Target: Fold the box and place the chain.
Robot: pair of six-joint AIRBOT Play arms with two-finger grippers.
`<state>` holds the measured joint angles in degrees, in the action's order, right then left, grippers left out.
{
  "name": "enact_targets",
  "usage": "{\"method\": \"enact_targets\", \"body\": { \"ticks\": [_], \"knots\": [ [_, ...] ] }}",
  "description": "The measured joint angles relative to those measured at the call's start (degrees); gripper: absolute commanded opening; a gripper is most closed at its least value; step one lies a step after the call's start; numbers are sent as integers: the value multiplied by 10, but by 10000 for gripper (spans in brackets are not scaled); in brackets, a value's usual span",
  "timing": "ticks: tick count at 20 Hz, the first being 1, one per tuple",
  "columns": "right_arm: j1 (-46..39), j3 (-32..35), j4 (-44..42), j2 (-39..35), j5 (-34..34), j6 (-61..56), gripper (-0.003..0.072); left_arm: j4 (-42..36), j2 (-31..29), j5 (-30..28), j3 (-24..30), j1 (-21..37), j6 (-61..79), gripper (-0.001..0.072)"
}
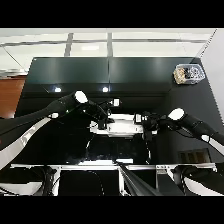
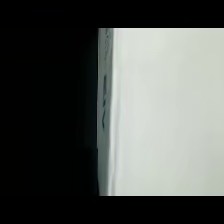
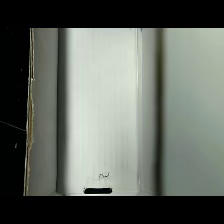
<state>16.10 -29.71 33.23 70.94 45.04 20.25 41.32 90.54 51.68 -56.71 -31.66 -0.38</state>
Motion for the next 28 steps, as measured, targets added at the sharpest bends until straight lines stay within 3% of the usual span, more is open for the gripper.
{"method": "enact_targets", "body": {
  "ticks": [17,19,23,25,27,28],
  "knots": [
    [-10,1,9,1,3,-12,702,0,0,0,0,0,0,24],
    [-10,1,8,1,0,-14,474,0,0,0,0,0,0,24],
    [-10,1,8,1,0,-16,472,0,0,0,0,0,0,30],
    [-10,1,6,1,-3,-18,472,5,0,-1,0,0,0,317],
    [-10,1,6,0,-3,-18,472,2,-9,-2,0,2,-5,499],
    [-10,1,7,0,-3,-18,472,6,-15,0,0,5,-14,547]
  ]
}}
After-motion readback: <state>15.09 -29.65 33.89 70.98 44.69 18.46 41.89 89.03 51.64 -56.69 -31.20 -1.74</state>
